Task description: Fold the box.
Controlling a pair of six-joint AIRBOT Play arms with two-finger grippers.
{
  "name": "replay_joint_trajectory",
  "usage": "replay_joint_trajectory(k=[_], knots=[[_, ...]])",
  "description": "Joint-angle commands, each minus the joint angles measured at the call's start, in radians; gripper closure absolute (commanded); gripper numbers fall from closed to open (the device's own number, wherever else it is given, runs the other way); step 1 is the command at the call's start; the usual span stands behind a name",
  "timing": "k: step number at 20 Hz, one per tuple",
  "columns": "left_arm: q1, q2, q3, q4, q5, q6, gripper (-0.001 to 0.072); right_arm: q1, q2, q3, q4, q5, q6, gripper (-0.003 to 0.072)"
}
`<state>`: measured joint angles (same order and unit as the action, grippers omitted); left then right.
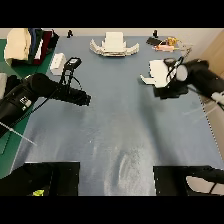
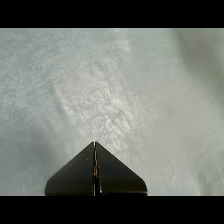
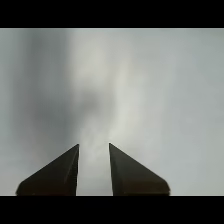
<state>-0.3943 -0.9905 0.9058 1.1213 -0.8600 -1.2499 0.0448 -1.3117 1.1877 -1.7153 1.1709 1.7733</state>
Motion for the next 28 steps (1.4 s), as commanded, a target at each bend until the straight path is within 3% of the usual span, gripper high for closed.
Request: replay_joint_trajectory(k=[1,6,9,10,11,15,18,21,22,23,25,27,28], knots=[[0.001,0.0,0.0,0.0,0.034,0.0,0.0695,-0.272,-0.182,0.264,-0.017,-0.002,-0.089,0.0383],[0.002,-0.001,0.0,0.001,0.042,0.0,0.0695,-0.602,-0.496,0.634,0.246,-0.035,-0.121,0.0383],[0.002,-0.001,0.0,0.001,0.049,0.0,0.0695,-0.703,-0.618,0.702,0.517,-0.122,-0.225,0.0373],[0.003,-0.001,0.0,0.004,0.05,0.0,0.0695,-0.721,-0.662,0.723,0.601,-0.142,-0.267,0.0277],[0.003,-0.001,0.0,0.012,0.05,0.0,0.0695,-0.733,-0.705,0.747,0.644,-0.153,-0.291,0.0269],[0.003,-0.001,0.0,0.031,0.049,0.001,0.0695,-0.737,-0.854,0.867,0.69,-0.168,-0.325,0.0269],[0.003,-0.001,0.0,0.031,0.049,0.0,0.0695,-0.737,-0.87,0.864,0.773,-0.231,-0.385,0.027],[0.003,-0.001,0.0,0.031,0.049,0.0,0.0695,-0.737,-0.87,0.864,0.829,-0.219,-0.452,0.0284],[0.003,-0.001,0.0,0.031,0.049,0.0,0.0695,-0.737,-0.869,0.864,0.868,-0.192,-0.48,0.0309],[0.003,-0.001,0.0,0.03,0.048,0.0,0.0695,-0.737,-0.868,0.864,0.916,-0.156,-0.521,0.0401],[0.003,0.0,0.0,0.023,0.048,0.0,0.0695,-0.737,-0.868,0.864,1.021,-0.073,-0.584,0.0468],[0.003,0.0,0.0,0.019,0.047,0.0,0.0695,-0.737,-0.863,0.864,1.109,0.024,-0.622,0.0678],[0.003,0.0,0.0,0.01,0.047,0.0,0.0695,-0.737,-0.859,0.864,1.139,0.064,-0.622,0.0682]])
